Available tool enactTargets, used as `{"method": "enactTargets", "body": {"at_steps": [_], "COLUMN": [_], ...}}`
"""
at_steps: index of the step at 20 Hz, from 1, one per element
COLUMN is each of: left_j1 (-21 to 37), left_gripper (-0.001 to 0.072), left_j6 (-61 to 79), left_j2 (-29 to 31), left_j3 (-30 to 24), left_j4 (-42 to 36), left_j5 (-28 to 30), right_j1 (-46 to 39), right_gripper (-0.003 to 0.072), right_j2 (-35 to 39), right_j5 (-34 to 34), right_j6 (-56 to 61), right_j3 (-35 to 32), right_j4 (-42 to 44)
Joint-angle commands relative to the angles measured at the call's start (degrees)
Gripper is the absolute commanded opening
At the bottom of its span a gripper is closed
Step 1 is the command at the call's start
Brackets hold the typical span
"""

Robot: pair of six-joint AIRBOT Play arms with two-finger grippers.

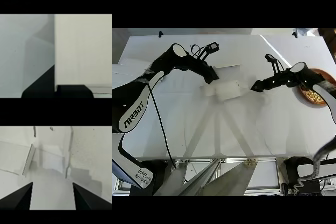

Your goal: Fold the box and place the chain.

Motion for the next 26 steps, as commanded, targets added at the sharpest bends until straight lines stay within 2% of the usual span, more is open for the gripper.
{"method": "enactTargets", "body": {"at_steps": [1, 6, 10, 16, 19, 23, 26], "left_j1": [0.72, 3.67, 3.15, -1.01, -1.60, -0.20, 0.98], "left_gripper": [0.0006, 0.0003, 0.0002, 0.0000, 0.0000, 0.0001, 0.0002], "left_j6": [3.17, 5.53, 7.30, 15.23, 18.45, 21.11, 26.91], "left_j2": [1.95, 4.46, 4.68, 9.77, 12.20, 9.46, 7.56], "left_j3": [0.00, -0.13, -2.45, -10.64, -15.23, -20.04, -20.33], "left_j4": [-0.02, -5.88, -7.98, -7.93, -7.30, -9.03, -10.23], "left_j5": [-6.23, -18.08, -21.53, -15.78, -8.13, -2.32, 1.31], "right_j1": [0.02, 0.02, 0.04, 0.04, 0.04, 0.04, 0.04], "right_gripper": [0.0554, 0.0539, 0.0539, 0.0539, 0.0538, 0.0538, 0.0538], "right_j2": [3.43, 9.77, 11.74, 11.74, 11.74, 11.74, 11.74], "right_j5": [-0.50, -4.07, -5.29, -5.31, -5.31, -5.35, -6.12], "right_j6": [0.52, 5.07, 6.93, 8.24, 8.24, 8.24, 8.24], "right_j3": [0.07, 0.07, 0.07, 0.07, 0.07, 0.07, 0.07], "right_j4": [-6.58, -20.74, -25.35, -25.31, -25.29, -25.27, -24.90]}}
